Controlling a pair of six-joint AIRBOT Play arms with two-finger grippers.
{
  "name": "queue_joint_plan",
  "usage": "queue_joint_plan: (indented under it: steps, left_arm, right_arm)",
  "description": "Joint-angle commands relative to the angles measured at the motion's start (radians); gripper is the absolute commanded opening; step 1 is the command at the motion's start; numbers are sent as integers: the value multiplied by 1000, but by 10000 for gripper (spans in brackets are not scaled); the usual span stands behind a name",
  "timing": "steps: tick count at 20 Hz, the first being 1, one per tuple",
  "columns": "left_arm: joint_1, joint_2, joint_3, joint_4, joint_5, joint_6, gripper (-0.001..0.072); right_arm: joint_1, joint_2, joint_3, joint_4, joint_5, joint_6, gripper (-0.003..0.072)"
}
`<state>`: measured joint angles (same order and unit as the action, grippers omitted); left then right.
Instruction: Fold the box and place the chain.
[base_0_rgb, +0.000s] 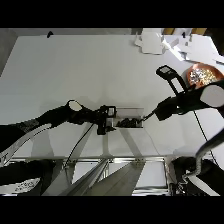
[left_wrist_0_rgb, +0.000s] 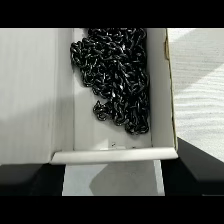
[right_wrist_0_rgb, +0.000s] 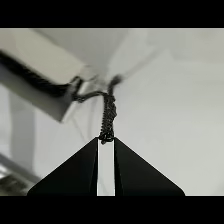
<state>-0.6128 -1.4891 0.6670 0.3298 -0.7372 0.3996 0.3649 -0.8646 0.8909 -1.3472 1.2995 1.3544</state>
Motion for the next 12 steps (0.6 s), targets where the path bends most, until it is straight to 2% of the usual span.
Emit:
queue_joint_plan:
  steps: [1,6,12]
  left_arm:
    - [0,1,0,0,0,0,108]
    - [0,1,0,0,0,0,107]
    - [0,1,0,0,0,0,107]
  right_arm:
    - [33,109,0,164,35,-32,12]
    - [33,132,0,430,-54,-194,11]
    - [33,88,-57,462,-222,-242,11]
